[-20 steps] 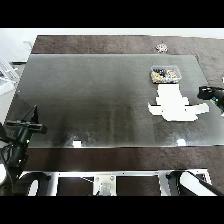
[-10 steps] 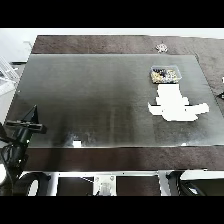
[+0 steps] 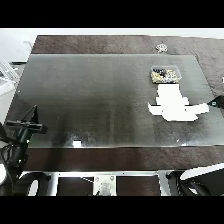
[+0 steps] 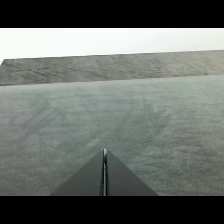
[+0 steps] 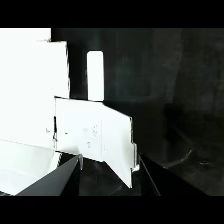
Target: Fold the box and place the chain.
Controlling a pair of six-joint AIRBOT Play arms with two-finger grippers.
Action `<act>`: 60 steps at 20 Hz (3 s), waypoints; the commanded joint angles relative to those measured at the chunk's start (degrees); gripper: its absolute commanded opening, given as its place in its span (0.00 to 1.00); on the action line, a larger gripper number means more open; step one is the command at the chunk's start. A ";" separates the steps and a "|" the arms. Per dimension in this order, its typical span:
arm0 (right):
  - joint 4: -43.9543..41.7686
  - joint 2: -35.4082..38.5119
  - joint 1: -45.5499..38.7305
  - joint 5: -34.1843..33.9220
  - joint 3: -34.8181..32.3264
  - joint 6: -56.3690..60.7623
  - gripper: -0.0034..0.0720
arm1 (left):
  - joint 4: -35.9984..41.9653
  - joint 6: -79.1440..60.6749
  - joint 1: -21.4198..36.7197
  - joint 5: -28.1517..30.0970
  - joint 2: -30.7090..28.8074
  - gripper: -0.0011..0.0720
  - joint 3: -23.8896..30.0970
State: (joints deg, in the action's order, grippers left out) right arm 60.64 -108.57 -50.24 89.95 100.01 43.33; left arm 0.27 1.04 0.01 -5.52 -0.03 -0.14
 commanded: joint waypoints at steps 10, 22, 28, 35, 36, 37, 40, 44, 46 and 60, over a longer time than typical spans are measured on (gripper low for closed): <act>-0.20 -5.35 3.06 3.50 -0.81 -4.87 0.63 | -0.02 -0.02 0.02 0.02 -0.04 0.05 -0.04; -4.44 -6.14 5.46 8.17 -2.40 -8.00 0.05 | -0.02 -0.02 0.00 0.02 -0.04 0.05 -0.04; -13.00 -2.29 5.81 15.56 -6.93 -2.10 0.05 | 0.00 -0.02 0.00 0.00 -0.04 0.05 -0.04; -27.32 7.72 15.69 11.54 -23.87 -5.99 0.05 | -0.02 -0.02 0.00 0.00 -0.04 0.05 -0.04; -29.31 8.37 17.90 10.36 -25.57 -6.51 0.05 | -0.02 -0.02 0.00 0.02 -0.04 0.05 -0.04; -31.34 8.76 20.46 8.35 -27.08 -6.51 0.05 | 0.00 -0.02 0.00 0.00 -0.04 0.05 -0.04; -39.26 9.16 28.06 -0.96 -29.29 -5.73 0.05 | -0.02 -0.02 0.00 0.59 -0.04 0.05 -0.07; -41.53 9.11 39.91 -12.50 -29.29 -3.78 0.05 | -0.02 -0.02 0.00 0.55 -0.04 0.05 -0.04; -41.03 8.96 44.61 -18.36 -29.27 -2.56 0.05 | 0.00 -0.02 0.00 0.26 -0.04 0.05 -0.07; -36.02 3.72 50.93 -30.21 -26.29 4.50 0.05 | 0.02 0.00 0.00 -1.03 -0.04 0.90 -0.07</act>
State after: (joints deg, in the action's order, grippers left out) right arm 24.43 -104.66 -0.34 61.32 73.43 47.22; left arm 0.32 1.10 0.03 -5.74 -0.03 -0.14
